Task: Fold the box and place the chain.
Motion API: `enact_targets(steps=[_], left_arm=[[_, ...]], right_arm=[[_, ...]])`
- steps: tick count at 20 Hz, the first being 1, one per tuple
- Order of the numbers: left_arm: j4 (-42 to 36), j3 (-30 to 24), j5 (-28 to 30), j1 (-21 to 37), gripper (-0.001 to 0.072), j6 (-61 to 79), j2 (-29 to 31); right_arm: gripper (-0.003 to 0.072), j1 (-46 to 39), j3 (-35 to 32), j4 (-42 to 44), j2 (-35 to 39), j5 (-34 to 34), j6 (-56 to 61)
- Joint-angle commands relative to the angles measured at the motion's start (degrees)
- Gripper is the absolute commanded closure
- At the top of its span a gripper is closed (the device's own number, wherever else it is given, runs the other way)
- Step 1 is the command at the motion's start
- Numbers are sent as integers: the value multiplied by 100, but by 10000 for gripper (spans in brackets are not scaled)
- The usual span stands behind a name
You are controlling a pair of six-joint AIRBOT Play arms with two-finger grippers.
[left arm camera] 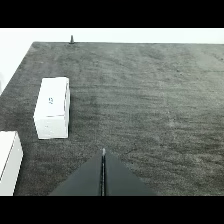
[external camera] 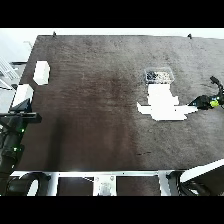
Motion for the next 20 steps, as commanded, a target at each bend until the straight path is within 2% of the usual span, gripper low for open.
enact_targets(steps=[1,5,7,8,9,10,11,13,15,20], left_arm=[[2,0,0,2,689,0,-4],[2,0,0,2,689,0,-4],[2,0,0,2,689,0,-4],[2,0,0,2,689,0,-4],[2,0,2,2,689,0,-4],[2,0,2,2,689,0,-4],[2,0,-2,2,689,0,-4],[2,0,2,2,689,0,-4],[2,0,0,2,689,0,-4],[2,0,0,2,689,0,-4]], right_arm=[[251,4,-7,474,-175,380,-20],[273,74,-50,568,-372,555,-15],[308,133,-90,570,-439,595,-59],[436,166,-87,570,-450,597,-129],[491,188,-90,573,-450,610,-129],[615,197,-96,573,-450,706,-131],[674,195,-109,575,-450,844,-142],[676,195,-284,706,-398,1086,-142],[677,201,-732,1056,-208,1021,-144],[677,811,-2422,2039,638,-79,-402]])
